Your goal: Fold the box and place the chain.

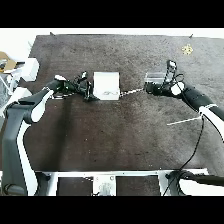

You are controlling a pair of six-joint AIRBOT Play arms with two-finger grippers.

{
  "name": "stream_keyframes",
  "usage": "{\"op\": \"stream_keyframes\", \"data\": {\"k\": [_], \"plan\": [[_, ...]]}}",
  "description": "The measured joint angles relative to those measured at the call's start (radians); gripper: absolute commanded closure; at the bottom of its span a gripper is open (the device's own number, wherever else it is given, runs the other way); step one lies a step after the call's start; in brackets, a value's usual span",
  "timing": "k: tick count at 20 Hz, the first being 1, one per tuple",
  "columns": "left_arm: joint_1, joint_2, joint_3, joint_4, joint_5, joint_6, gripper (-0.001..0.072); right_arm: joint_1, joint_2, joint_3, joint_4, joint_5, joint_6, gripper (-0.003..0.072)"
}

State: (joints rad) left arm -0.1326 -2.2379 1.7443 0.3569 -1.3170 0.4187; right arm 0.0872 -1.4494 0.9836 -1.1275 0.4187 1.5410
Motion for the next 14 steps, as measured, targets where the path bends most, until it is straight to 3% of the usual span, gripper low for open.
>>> {"op": "stream_keyframes", "data": {"k": [1, 2, 8, 14], "plan": [[0.0, 0.0, 0.0, 0.0, 0.0, 0.0, 0.0186, -0.005, -0.024, 0.0, 0.015, -0.026, 0.013, 0.0504], [0.0, 0.0, 0.0, 0.0, 0.0, 0.0, 0.0186, -0.004, -0.049, 0.005, 0.033, -0.051, 0.023, 0.0451], [0.0, 0.0, 0.0, 0.0, 0.0, 0.0, 0.0186, 0.032, -0.17, 0.052, 0.114, -0.147, 0.048, 0.0452], [0.0, 0.0, 0.0, 0.0, 0.0, 0.0, 0.0186, 0.041, -0.199, 0.062, 0.156, -0.214, 0.052, 0.0479]]}}
